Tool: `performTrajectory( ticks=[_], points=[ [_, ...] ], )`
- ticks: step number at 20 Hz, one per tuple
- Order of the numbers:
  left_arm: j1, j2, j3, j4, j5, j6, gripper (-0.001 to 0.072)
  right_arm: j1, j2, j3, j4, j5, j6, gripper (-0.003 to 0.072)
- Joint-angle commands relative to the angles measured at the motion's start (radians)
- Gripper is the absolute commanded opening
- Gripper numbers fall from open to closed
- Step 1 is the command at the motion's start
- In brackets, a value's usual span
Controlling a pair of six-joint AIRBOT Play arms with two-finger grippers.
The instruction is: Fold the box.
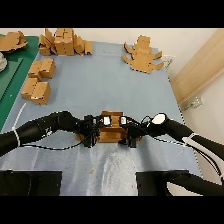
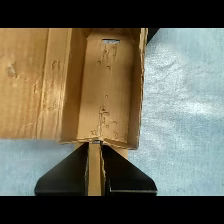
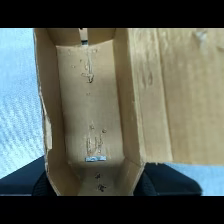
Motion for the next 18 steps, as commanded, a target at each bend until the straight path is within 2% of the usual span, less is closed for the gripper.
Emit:
performTrajectory(
  ticks=[1, 5, 6, 7, 8, 15, 16, 17, 18],
  points=[
    [-0.017, 0.000, 0.001, 0.000, 0.019, 0.000, 0.0100, 0.001, 0.000, 0.000, 0.000, 0.000, 0.000, 0.0566],
    [-0.026, 0.000, 0.001, 0.000, 0.034, 0.000, 0.0103, 0.001, 0.000, 0.000, 0.000, 0.000, 0.000, 0.0566],
    [-0.026, 0.000, 0.001, 0.000, 0.033, 0.000, 0.0133, 0.001, 0.000, 0.000, 0.000, 0.000, 0.000, 0.0566],
    [-0.026, 0.000, 0.001, 0.000, 0.031, 0.000, 0.0250, 0.001, 0.000, 0.000, 0.000, 0.000, 0.000, 0.0566],
    [-0.026, 0.000, 0.001, 0.000, 0.031, -0.001, 0.0408, 0.001, 0.000, 0.000, 0.000, 0.000, 0.000, 0.0566],
    [-0.026, 0.000, 0.001, -0.029, 0.026, -0.001, 0.0416, 0.001, 0.000, 0.000, 0.000, 0.000, 0.000, 0.0566],
    [-0.026, 0.000, 0.001, -0.037, 0.026, -0.001, 0.0311, 0.001, 0.000, 0.000, 0.000, 0.000, 0.000, 0.0566],
    [-0.026, 0.000, 0.001, -0.039, 0.026, -0.001, 0.0021, 0.001, 0.000, 0.000, 0.000, 0.000, 0.000, 0.0566],
    [-0.026, 0.000, 0.001, -0.042, 0.027, 0.000, 0.0011, 0.001, 0.000, 0.000, 0.000, 0.000, 0.000, 0.0566]
  ],
)
